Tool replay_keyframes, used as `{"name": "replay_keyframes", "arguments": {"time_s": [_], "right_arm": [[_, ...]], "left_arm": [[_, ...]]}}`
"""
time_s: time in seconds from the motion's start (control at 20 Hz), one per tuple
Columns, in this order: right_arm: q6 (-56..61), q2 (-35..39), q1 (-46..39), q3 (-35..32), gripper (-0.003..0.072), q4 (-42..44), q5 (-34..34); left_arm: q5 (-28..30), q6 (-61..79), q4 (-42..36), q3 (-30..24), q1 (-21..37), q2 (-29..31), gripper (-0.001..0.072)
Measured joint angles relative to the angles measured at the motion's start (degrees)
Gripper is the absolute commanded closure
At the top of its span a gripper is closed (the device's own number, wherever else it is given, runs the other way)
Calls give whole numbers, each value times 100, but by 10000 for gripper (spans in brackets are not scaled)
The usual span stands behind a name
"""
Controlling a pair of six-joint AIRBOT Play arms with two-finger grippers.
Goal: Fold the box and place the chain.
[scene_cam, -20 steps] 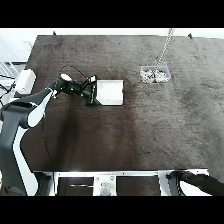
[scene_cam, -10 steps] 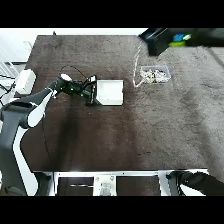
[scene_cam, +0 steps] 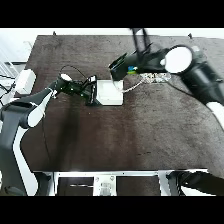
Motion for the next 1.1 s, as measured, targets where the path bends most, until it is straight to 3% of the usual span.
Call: {"name": "replay_keyframes", "arguments": {"time_s": [0.35,0.4,0.45,0.5,0.75,1.1], "right_arm": [[7,-1663,39,-748,673,632,-916],[7,-1884,42,-798,586,667,-1003],[13,-2079,39,-833,371,695,-1117],[13,-2197,26,-848,267,713,-1276],[-9,-2146,-214,-785,267,708,-1226],[-46,-496,-1117,-833,268,463,-863]], "left_arm": [[0,0,-2,0,0,0,238],[0,0,0,0,0,0,238],[2,9,0,-2,0,0,238],[-2,24,13,0,0,0,238],[-11,-17,-4,0,0,0,239],[-2,-11,-4,0,0,0,238]]}}
